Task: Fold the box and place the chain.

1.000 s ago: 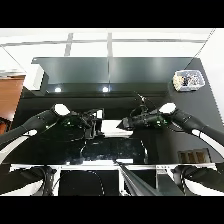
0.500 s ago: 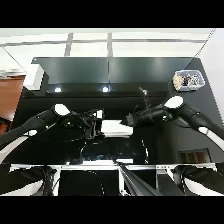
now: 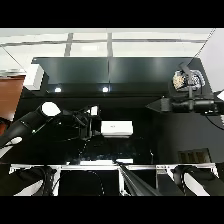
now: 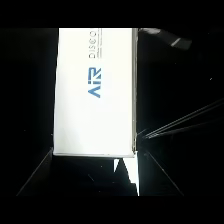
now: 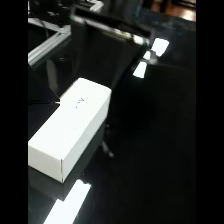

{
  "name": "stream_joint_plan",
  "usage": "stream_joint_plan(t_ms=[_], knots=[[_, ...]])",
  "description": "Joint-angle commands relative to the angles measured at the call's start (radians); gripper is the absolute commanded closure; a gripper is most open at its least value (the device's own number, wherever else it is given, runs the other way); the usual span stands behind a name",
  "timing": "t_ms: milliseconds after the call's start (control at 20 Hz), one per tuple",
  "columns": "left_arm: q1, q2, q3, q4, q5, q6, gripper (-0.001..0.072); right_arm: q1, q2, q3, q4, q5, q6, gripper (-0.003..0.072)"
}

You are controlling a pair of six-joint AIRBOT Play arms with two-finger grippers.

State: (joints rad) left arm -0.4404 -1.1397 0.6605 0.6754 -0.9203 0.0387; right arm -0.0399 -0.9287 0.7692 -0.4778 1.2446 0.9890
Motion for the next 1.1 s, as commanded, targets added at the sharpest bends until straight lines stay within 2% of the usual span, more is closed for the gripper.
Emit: stream_joint_plan(t_ms=[0,200,450,1050], knots=[[-0.030,0.027,0.044,-0.050,-0.010,-0.089,0.0003,-0.047,0.034,0.002,-0.005,-0.010,0.024,0.0672],[-0.094,-0.090,0.138,-0.059,0.068,-0.122,0.0003,-0.047,0.034,0.002,-0.004,-0.027,0.029,0.0672],[-0.111,-0.220,0.204,-0.059,-0.008,-0.217,0.0003,-0.047,0.034,0.002,-0.006,-0.026,0.029,0.0672],[-0.171,-0.228,0.204,-0.003,-0.026,-0.223,0.0004,-0.047,0.034,0.002,-0.022,-0.034,0.028,0.0672]])
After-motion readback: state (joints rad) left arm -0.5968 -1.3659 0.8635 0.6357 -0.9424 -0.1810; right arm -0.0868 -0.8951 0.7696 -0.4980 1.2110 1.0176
